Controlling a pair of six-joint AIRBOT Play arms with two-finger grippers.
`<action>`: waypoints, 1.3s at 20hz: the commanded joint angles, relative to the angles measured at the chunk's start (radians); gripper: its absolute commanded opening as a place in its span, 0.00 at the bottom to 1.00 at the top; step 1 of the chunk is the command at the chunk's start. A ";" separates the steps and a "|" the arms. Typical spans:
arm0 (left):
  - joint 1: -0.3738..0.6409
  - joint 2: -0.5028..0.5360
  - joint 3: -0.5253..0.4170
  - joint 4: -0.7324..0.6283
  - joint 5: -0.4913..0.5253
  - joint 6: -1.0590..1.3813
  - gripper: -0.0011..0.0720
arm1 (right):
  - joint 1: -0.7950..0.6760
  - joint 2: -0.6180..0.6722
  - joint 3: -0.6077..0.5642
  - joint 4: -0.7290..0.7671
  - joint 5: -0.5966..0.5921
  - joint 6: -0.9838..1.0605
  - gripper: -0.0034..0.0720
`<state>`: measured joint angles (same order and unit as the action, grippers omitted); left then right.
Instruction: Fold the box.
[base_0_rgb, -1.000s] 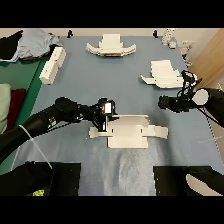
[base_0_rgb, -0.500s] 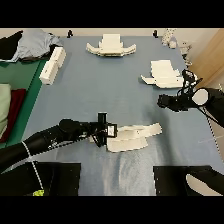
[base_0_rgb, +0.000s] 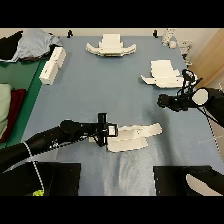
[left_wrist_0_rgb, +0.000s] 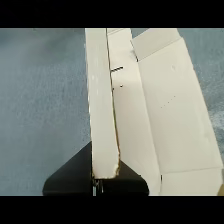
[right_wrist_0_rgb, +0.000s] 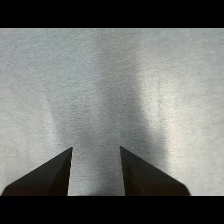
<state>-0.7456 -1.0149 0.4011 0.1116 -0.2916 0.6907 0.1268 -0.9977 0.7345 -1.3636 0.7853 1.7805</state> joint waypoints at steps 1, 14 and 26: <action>0.080 0.012 0.055 0.037 -0.186 -0.083 0.03 | 0.000 0.000 0.001 0.000 0.000 0.000 0.63; 0.184 -0.068 0.090 0.129 -0.344 -0.169 0.03 | 0.000 0.000 0.001 0.018 0.000 0.000 0.63; 0.156 0.099 0.073 -0.008 -0.215 -0.048 0.02 | 0.000 0.000 0.001 0.024 0.000 0.000 0.63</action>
<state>-0.5690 -0.9764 0.4911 0.1749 -0.5579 0.5709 0.1265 -0.9977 0.7345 -1.3449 0.7826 1.7805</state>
